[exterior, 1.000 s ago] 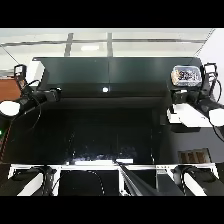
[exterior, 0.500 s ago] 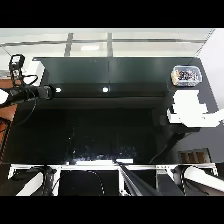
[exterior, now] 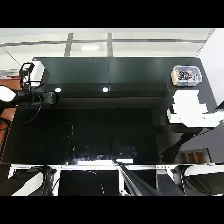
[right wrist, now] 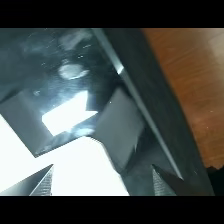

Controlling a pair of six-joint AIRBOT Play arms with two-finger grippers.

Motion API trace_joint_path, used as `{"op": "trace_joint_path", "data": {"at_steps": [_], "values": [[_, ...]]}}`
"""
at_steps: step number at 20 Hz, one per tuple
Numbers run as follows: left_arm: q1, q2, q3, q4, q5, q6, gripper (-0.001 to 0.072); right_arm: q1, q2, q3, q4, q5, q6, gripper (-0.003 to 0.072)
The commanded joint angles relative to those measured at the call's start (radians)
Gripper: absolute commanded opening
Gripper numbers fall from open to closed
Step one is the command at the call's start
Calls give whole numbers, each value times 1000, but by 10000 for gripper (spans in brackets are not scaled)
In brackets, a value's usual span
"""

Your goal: Fold the box and place the chain.

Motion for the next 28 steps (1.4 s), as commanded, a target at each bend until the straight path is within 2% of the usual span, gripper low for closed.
{"op": "trace_joint_path", "data": {"at_steps": [1, 2, 3, 5, 9, 11, 13, 16, 18, 20, 21, 23, 25, 28], "values": [[1, -11, 0, -11, -6, 0, 706, 16, -39, 13, 26, 49, -94, 379], [1, -11, 0, -11, -4, 0, 706, 13, -39, 16, 27, 72, -123, 65], [1, -11, 0, -12, -5, 0, 706, 13, -38, 16, 33, 100, -154, 16], [1, -11, 0, -14, -5, 0, 706, 15, -36, 16, 76, 138, -180, 12], [-6, -13, 0, -36, -4, 18, 705, 38, -31, 16, 328, 231, -137, 12], [-6, -13, 0, -54, -16, 15, 706, 93, -10, 12, 341, 278, -89, 11], [-6, -13, 0, -76, -21, 15, 706, 167, 62, -31, 367, 253, -81, 12], [-15, -24, 0, -86, -40, 29, 705, 282, 244, -232, 396, 74, -109, 12], [-37, -39, 0, -93, -52, 34, 705, 358, 408, -447, 493, -96, -186, 12], [-64, -60, 0, -94, -75, 39, 705, 424, 596, -693, 734, -270, -319, 12], [-78, -71, 0, -122, -79, 39, 705, 460, 690, -821, 900, -351, -404, 12], [-117, -77, 5, -246, -68, 114, 705, 551, 815, -1032, 1162, -456, -548, 11], [-168, -79, 5, -350, -4, 212, 706, 649, 852, -1155, 1288, -484, -636, 12], [-218, -97, 8, -395, 47, 179, 705, 800, 852, -1195, 1323, -510, -676, 12]]}}
